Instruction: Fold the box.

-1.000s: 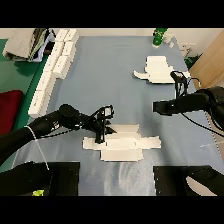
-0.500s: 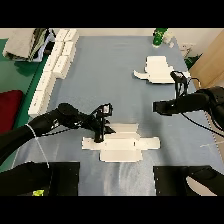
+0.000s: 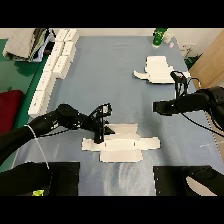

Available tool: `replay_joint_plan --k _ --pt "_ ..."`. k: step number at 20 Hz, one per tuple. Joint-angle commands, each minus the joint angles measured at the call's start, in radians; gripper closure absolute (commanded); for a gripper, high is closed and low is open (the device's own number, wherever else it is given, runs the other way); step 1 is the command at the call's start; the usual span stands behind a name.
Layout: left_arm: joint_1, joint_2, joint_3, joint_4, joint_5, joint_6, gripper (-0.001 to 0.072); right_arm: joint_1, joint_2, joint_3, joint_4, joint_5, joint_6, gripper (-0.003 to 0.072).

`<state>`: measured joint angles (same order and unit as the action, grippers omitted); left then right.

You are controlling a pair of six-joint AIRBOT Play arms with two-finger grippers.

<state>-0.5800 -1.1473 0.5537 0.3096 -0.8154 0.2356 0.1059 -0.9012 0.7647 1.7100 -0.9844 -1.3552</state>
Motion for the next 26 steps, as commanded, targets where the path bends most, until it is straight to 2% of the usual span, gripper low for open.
replay_joint_plan --k 1,11,17,21,26 --pt "0.0 -0.001 -0.026 0.006 -0.01 -0.002 0.0694 0.001 0.001 0.0 0.0 0.0 0.0 0.0684" --pt "0.0 0.0 -0.033 0.003 -0.007 -0.001 0.0694 0.001 0.001 0.0 0.002 -0.008 0.0 0.0684" --pt "0.0 0.0 -0.033 0.002 -0.007 -0.001 0.0694 0.033 0.017 0.0 0.06 -0.154 -0.079 0.0685" --pt "0.0 0.0 -0.033 0.002 -0.007 0.0 0.0694 0.206 0.086 -0.013 0.059 -0.244 -0.078 0.0685" --pt "0.0 0.0 -0.033 0.002 -0.007 -0.001 0.0694 0.55 0.221 -0.078 0.031 -0.254 0.035 0.0686"
